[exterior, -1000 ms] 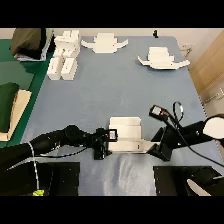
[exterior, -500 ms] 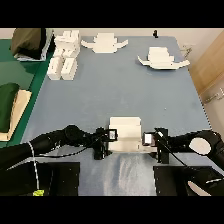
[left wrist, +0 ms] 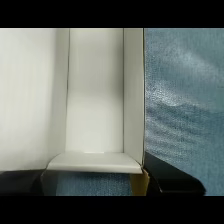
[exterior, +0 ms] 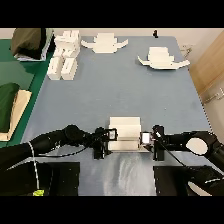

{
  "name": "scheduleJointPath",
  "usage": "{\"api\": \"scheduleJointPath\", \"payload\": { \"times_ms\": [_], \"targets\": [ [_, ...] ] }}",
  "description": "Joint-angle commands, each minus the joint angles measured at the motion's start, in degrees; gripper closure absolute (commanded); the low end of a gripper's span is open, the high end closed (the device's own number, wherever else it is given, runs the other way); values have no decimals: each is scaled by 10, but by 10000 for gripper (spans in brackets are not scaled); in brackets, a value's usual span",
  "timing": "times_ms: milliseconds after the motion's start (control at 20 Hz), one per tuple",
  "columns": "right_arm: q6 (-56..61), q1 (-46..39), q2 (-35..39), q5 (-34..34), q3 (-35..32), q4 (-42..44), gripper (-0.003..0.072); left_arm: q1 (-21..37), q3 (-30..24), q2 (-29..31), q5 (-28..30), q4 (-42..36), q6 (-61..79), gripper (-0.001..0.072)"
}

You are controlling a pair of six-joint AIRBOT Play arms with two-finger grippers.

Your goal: Fold the box.

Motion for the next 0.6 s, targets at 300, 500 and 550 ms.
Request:
{"api": "scheduleJointPath", "payload": {
  "times_ms": [300, 500, 550],
  "targets": [
    [-34, 49, -42, -52, 0, 32, 537, 0, 0, 0, -1, 0, -1, 197],
    [-80, 49, -70, -90, 0, 58, 537, 0, 0, 0, -1, 0, -1, 197],
    [-87, 49, -74, -94, 0, 64, 537, 0, 0, 0, -1, 0, 0, 197]
  ]
}}
